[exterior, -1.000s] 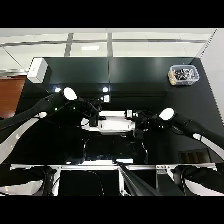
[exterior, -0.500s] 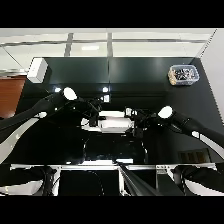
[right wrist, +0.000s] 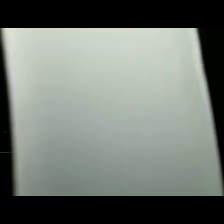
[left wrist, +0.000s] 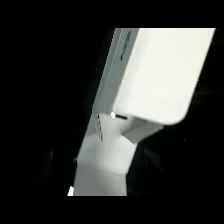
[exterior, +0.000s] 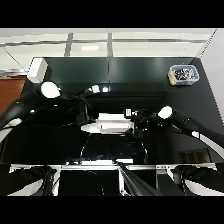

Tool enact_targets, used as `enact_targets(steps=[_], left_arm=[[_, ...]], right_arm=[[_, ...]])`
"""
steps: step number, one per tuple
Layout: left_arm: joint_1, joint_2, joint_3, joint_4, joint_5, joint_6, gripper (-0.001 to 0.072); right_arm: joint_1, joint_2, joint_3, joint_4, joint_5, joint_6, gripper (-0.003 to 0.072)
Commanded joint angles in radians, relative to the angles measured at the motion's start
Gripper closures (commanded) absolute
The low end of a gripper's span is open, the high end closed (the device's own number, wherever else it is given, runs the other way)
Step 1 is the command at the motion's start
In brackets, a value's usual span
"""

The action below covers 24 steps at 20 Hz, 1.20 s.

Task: Fold the box and place the chain.

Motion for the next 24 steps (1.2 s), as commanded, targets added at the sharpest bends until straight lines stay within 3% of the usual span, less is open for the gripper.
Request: enact_targets(steps=[1, 2, 4, 7, 10, 12, 14, 19, 24], left_arm=[[0.036, 0.060, -0.027, -0.027, -0.253, -0.293, 0.0492], [0.035, 0.056, -0.063, -0.134, -0.270, -0.274, 0.0682], [0.021, 0.051, -0.150, -0.348, -0.186, -0.197, 0.0684], [0.015, 0.051, -0.227, -0.566, 0.135, -0.081, 0.0684], [0.005, 0.050, -0.231, -0.587, 0.465, -0.081, 0.0684], [-0.006, 0.034, -0.230, -0.586, 0.619, -0.079, 0.0684], [-0.007, -0.016, -0.230, -0.560, 0.626, -0.074, 0.0684], [-0.009, -0.167, -0.230, -0.529, 0.405, -0.038, 0.0686], [-0.016, -0.185, -0.229, -0.536, 0.382, -0.025, 0.0685]], right_arm=[[0.000, 0.000, 0.001, 0.000, 0.001, -0.001, 0.0480], [0.000, 0.000, 0.001, 0.000, 0.001, -0.001, 0.0548], [0.000, 0.000, 0.001, 0.001, 0.000, -0.001, 0.0549], [0.000, 0.000, 0.001, 0.001, 0.000, -0.001, 0.0549], [0.000, 0.000, 0.001, 0.001, 0.000, -0.001, 0.0549], [0.000, 0.000, 0.001, 0.001, 0.000, -0.001, 0.0549], [0.000, 0.000, 0.001, 0.001, 0.000, -0.001, 0.0549], [0.000, 0.000, 0.001, 0.001, 0.000, -0.001, 0.0549], [0.000, 0.000, 0.001, 0.001, 0.000, -0.001, 0.0549]])
